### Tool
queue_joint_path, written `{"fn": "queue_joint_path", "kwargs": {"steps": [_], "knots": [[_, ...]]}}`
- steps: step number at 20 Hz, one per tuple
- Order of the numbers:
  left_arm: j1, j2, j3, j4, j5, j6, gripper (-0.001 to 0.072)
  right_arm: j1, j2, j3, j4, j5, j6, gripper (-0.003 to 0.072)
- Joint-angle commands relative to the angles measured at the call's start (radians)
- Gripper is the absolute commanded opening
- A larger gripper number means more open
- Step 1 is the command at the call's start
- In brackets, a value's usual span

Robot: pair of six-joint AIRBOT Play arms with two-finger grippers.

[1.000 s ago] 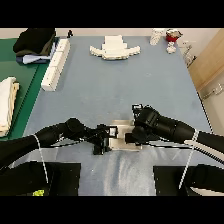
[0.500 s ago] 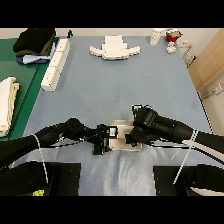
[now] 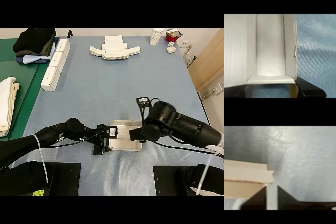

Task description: Fold the box.

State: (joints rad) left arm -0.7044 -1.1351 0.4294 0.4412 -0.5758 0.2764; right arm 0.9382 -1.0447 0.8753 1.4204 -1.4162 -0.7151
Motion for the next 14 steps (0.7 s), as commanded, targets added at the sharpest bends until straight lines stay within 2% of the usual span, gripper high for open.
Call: {"fn": "queue_joint_path", "kwargs": {"steps": [1, 3, 5, 7, 9, 10, 12, 14], "knots": [[0.000, 0.000, 0.001, 0.000, 0.000, -0.001, 0.0530, -0.068, 0.062, -0.016, -0.172, -0.122, -0.048, 0.0042], [0.000, 0.000, 0.001, 0.000, 0.000, 0.000, 0.0530, -0.213, 0.049, -0.062, -0.142, -0.074, -0.136, 0.0004], [0.000, 0.000, 0.001, 0.000, 0.000, 0.000, 0.0530, -0.380, 0.022, -0.111, -0.022, 0.081, -0.280, 0.0003], [0.000, 0.000, 0.001, 0.000, 0.000, 0.000, 0.0530, -0.543, -0.019, -0.137, 0.210, 0.264, -0.484, 0.0003], [0.000, 0.000, 0.001, 0.000, 0.000, 0.000, 0.0530, -0.702, -0.083, -0.137, 0.605, 0.367, -0.802, 0.0002], [0.000, 0.000, 0.001, 0.000, 0.000, 0.000, 0.0530, -0.776, -0.124, -0.136, 0.829, 0.364, -0.985, 0.0002], [0.000, 0.000, 0.001, 0.000, 0.000, 0.000, 0.0530, -0.869, -0.211, -0.121, 1.134, 0.237, -1.278, 0.0002], [0.000, 0.000, 0.001, 0.000, 0.000, 0.000, 0.0530, -0.889, -0.289, -0.095, 1.210, 0.092, -1.381, 0.0002]]}}
